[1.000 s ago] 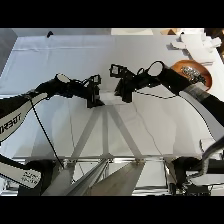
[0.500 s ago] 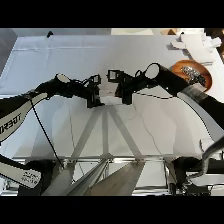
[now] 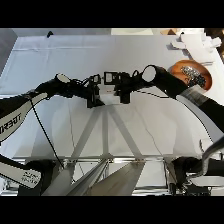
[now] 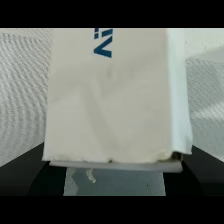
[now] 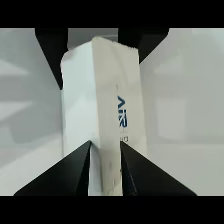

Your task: Fold the box and place the chain.

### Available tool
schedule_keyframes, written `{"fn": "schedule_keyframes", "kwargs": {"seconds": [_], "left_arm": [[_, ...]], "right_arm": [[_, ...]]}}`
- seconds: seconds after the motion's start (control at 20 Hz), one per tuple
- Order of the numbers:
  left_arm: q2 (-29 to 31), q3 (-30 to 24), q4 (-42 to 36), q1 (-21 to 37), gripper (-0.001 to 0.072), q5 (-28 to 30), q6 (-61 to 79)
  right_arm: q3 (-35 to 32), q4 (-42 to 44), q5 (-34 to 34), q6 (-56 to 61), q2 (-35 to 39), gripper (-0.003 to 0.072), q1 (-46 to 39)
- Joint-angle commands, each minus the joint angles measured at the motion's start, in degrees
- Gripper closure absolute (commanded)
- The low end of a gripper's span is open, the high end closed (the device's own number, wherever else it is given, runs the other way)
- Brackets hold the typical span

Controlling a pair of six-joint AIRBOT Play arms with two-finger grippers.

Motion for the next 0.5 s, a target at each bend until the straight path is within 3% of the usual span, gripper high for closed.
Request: {"fn": "schedule_keyframes", "kwargs": {"seconds": [0.0,0.45], "left_arm": [[0.0,0.0,0.1,0.0,0.0596,0.0,0.3],[0.0,0.0,0.1,0.0,0.0596,0.0,0.3]], "right_arm": [[0.0,-1.0,-3.0,0.6,0.1,0.0513,1.7],[0.0,-1.1,-3.3,0.7,1.8,0.0513,2.5]]}}
